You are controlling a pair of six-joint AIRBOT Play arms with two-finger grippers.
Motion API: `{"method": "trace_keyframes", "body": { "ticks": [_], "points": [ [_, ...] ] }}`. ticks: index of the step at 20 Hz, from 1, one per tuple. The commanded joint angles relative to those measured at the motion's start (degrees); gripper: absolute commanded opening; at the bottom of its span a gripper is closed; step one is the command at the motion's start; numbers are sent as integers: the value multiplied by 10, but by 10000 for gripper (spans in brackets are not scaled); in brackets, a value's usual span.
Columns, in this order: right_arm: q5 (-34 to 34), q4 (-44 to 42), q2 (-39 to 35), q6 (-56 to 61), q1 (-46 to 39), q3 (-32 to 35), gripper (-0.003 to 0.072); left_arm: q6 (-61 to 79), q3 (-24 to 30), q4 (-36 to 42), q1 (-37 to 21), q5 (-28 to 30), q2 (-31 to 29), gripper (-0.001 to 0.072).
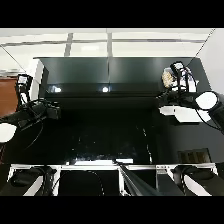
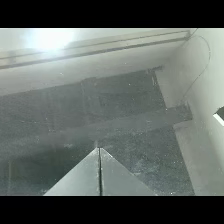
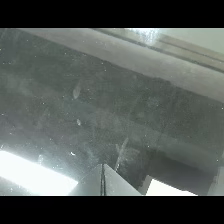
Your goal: Fold the box and place the chain.
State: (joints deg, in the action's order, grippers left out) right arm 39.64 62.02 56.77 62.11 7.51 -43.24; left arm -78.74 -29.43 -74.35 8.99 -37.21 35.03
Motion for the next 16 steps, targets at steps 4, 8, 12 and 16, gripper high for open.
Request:
{"method": "trace_keyframes", "body": {
  "ticks": [4, 8, 12, 16],
  "points": [
    [0, 0, 0, 0, 0, 0, 19, 0, 0, 0, 0, 0, 0, 28],
    [0, 0, 0, 0, 0, 0, 19, 0, 0, 0, 0, 0, 0, 28],
    [0, 0, 0, 0, 0, 0, 18, 0, 0, 0, 0, 0, 0, 28],
    [0, -22, 0, 0, 0, 0, 19, -2, 0, 6, 0, 10, 0, 29]
  ]
}}
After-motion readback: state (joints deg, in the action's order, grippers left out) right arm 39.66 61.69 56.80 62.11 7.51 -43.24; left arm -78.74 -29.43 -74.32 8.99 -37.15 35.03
